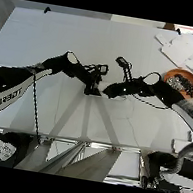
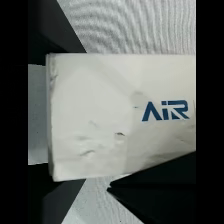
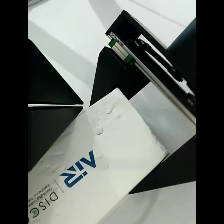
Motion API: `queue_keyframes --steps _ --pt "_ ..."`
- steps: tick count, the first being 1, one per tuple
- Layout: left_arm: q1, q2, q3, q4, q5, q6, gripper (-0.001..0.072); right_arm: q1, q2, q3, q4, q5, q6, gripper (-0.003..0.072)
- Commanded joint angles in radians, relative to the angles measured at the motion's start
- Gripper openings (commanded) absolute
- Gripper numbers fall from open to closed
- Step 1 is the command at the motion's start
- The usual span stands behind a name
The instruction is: Fold the box and place the chain.
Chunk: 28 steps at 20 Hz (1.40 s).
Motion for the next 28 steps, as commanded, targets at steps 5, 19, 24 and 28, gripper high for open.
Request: queue_keyframes --steps 5,19,24,28 --pt "0.0 0.0 0.0 0.001 0.0 0.001 0.0335 0.001 0.056 -0.011 0.026 -0.01 0.015 0.0014" --pt "0.0 0.0 0.0 0.001 0.0 0.001 0.0335 0.001 -0.06 -0.011 -0.01 -0.031 0.102 0.0012" --pt "0.0 0.0 0.0 0.001 0.0 0.001 0.0335 -0.001 0.008 -0.011 -0.008 -0.071 0.093 0.0012" --pt "0.0 0.0 0.0 0.001 0.0 0.001 0.0335 -0.08 0.118 -0.011 0.015 -0.068 0.093 0.0013"
